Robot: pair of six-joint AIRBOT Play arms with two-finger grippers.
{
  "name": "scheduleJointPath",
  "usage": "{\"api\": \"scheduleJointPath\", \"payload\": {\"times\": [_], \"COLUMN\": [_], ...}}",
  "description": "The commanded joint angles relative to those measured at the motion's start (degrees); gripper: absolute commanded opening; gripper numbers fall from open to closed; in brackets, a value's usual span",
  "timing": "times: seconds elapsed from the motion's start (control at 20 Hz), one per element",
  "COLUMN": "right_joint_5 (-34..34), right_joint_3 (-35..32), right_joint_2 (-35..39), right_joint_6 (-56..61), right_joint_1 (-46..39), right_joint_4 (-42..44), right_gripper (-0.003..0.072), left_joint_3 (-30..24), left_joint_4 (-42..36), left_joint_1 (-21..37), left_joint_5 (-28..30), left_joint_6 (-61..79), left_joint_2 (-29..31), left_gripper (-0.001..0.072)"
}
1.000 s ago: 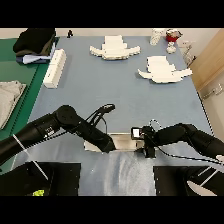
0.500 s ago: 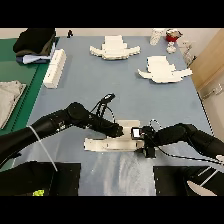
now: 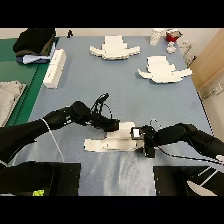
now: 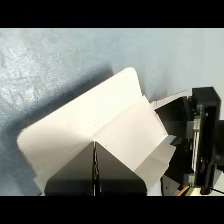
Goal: Fold the box.
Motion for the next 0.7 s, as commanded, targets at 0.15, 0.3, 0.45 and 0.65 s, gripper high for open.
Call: {"api": "scheduleJointPath", "payload": {"times": [0.15, 0.3, 0.45, 0.65], "right_joint_5": [0.0, 0.0, 0.0, 0.0], "right_joint_3": [-0.02, -0.02, -0.02, -0.02], "right_joint_2": [-0.02, -0.02, -0.02, -0.02], "right_joint_6": [0.0, 0.0, 0.0, 0.0], "right_joint_1": [0.04, 0.04, 0.04, 0.04], "right_joint_4": [0.0, 0.0, 0.0, 0.0], "right_gripper": [0.0497, 0.0496, 0.0496, 0.0497], "left_joint_3": [0.5, 3.48, 6.05, 6.25], "left_joint_4": [-6.8, -6.91, -1.55, 11.32], "left_joint_1": [0.2, 0.22, 0.2, -0.98], "left_joint_5": [-0.17, -3.67, -6.19, -9.07], "left_joint_6": [8.72, 14.01, 16.37, 12.85], "left_joint_2": [-0.52, 0.81, 6.84, 18.01], "left_gripper": [0.0012, 0.0011, 0.0011, 0.001]}}
